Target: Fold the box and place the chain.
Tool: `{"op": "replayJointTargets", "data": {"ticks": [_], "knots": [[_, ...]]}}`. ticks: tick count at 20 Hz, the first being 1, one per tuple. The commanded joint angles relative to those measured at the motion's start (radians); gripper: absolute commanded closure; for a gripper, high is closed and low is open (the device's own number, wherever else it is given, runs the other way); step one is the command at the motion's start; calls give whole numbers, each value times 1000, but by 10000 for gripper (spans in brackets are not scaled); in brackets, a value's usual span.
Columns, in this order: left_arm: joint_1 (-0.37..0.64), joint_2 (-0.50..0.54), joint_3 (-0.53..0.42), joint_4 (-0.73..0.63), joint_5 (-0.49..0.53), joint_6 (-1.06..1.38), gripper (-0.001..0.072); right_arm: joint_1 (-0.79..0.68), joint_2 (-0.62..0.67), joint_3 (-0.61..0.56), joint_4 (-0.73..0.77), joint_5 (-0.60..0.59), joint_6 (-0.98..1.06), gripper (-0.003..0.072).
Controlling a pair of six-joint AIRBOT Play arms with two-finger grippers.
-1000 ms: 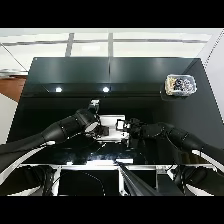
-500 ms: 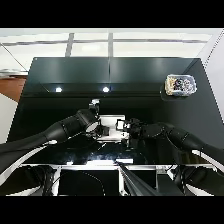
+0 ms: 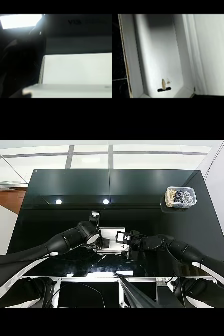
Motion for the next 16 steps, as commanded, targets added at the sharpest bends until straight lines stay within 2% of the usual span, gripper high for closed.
{"op": "replayJointTargets", "data": {"ticks": [1, 16], "knots": [[1, -3, 0, 0, -3, -3, 477, 0, 0, -1, 0, 0, 1, 292], [15, -16, 30, 0, -31, -3, 479, 0, 0, -1, 0, 0, 1, 292]]}}
